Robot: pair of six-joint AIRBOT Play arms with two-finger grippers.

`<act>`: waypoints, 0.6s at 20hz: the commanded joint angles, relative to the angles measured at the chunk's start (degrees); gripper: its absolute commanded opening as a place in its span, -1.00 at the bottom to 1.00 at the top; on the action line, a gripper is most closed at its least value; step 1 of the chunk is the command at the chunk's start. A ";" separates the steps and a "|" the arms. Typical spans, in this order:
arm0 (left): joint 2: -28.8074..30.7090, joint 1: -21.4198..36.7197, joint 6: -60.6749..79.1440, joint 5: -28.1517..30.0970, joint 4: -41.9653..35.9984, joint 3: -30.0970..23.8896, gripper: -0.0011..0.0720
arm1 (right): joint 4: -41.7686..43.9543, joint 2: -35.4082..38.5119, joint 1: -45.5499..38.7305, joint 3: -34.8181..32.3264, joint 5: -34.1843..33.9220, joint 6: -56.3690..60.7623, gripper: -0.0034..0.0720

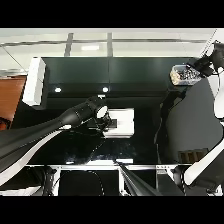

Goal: Fold the box and place the chain.

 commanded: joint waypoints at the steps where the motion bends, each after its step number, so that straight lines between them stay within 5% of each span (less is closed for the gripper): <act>1: -0.02 0.04 0.00 0.00 0.00 0.00 -0.89 | -0.46 -0.63 -0.09 0.13 -0.63 0.13 0.97; 4: -0.02 0.04 0.00 0.00 0.00 0.00 -0.89 | -0.48 -1.38 -0.09 0.13 -0.52 0.11 0.96; 10: -0.02 0.04 0.00 0.02 0.00 0.00 -0.89 | -0.50 -1.68 -0.09 0.13 0.04 0.11 -0.55; 12: -0.02 0.04 0.00 0.00 0.00 0.00 -0.89 | -0.50 -1.51 -0.11 0.15 1.05 -0.24 -0.85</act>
